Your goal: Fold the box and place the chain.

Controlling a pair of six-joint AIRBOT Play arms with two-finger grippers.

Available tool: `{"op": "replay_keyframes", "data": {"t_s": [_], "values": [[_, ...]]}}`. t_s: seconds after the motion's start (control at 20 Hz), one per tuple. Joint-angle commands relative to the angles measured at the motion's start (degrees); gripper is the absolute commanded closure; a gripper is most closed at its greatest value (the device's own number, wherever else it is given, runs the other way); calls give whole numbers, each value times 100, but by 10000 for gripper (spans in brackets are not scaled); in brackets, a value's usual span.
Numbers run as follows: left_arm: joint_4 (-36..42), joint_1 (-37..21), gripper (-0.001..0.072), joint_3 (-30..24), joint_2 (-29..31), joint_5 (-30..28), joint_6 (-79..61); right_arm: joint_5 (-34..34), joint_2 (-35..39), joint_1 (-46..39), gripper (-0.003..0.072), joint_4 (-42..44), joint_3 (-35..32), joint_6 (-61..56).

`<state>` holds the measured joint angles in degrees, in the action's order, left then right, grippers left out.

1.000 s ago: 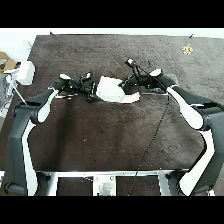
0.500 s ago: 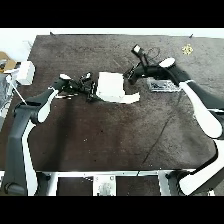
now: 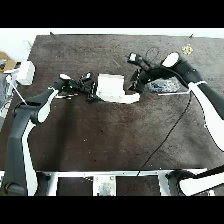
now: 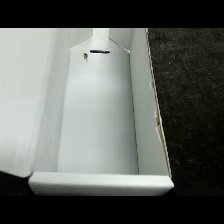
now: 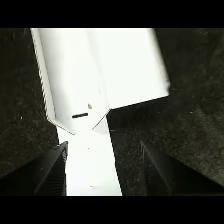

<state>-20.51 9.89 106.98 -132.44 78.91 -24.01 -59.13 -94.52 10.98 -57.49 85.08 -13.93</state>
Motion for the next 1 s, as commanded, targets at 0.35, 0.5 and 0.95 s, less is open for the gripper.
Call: {"op": "replay_keyframes", "data": {"t_s": [0.35,0.5,0.95], "values": [[-2,-7,484,-2,-4,2,2,922,-627,254,189,330,-699,885],[-2,-7,484,-2,-4,2,2,968,-673,251,313,385,-699,907],[-2,-7,484,-2,-4,0,2,1038,-800,267,481,1563,-699,1429]]}}
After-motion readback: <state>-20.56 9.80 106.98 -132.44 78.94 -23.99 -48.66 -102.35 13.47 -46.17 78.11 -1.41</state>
